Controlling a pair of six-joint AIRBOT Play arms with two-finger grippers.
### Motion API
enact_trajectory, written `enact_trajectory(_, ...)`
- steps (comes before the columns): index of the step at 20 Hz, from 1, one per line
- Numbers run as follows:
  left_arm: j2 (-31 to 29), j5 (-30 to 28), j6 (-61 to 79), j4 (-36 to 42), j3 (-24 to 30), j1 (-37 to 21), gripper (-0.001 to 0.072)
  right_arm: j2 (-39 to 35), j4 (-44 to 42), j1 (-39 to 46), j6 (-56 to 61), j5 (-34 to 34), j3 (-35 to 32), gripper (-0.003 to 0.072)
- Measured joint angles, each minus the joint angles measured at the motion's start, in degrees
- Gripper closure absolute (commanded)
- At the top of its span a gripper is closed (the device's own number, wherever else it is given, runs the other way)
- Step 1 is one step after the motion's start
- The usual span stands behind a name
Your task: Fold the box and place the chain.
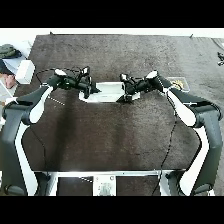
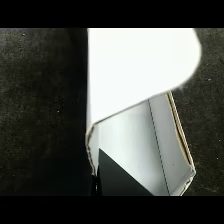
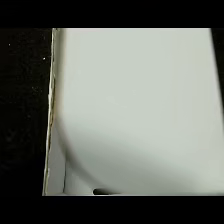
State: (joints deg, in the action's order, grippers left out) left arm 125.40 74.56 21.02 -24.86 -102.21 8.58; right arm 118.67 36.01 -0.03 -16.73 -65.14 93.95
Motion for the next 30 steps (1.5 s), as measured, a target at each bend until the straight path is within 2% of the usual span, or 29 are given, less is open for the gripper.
enact_trajectory(1,0.09,0.11,0.0,-1.16,0.04,0.02,0.0316,0.02,0.0,-0.02,0.0,0.0,0.0,0.0521)
enact_trajectory(8,-0.13,1.29,-1.05,0.59,-0.2,-0.24,0.0314,0.02,0.0,-0.04,0.02,0.02,0.0,0.0521)
enact_trajectory(13,-0.94,5.57,-2.64,0.55,-2.14,-3.72,0.0316,0.02,0.02,-0.04,0.0,0.02,0.0,0.0521)
enact_trajectory(14,-1.46,6.54,-3.02,0.5,-2.51,-4.76,0.0482,0.02,0.0,-0.04,0.0,0.0,0.0,0.0521)
enact_trajectory(15,-2.05,7.5,-3.1,0.74,-2.84,-5.79,0.0692,0.02,0.0,-0.04,0.0,0.0,0.0,0.0521)
enact_trajectory(21,-6.38,10.58,-6.08,0.52,-3.3,-8.7,0.0705,0.02,0.0,-0.04,0.0,0.0,0.0,0.0521)
enact_trajectory(24,-9.73,8.98,-7.69,0.74,-1.07,-7.8,0.0704,0.02,0.02,-0.04,0.0,0.0,0.0,0.0521)
enact_trajectory(26,-13.07,5.84,-7.98,0.76,3.28,-6.67,0.0704,0.02,0.0,-0.04,0.0,0.0,0.0,0.0521)
enact_trajectory(30,-20.57,-3.39,-6.38,1.55,16.44,-3.78,0.0704,0.02,0.0,-0.04,0.0,0.0,0.0,0.0521)
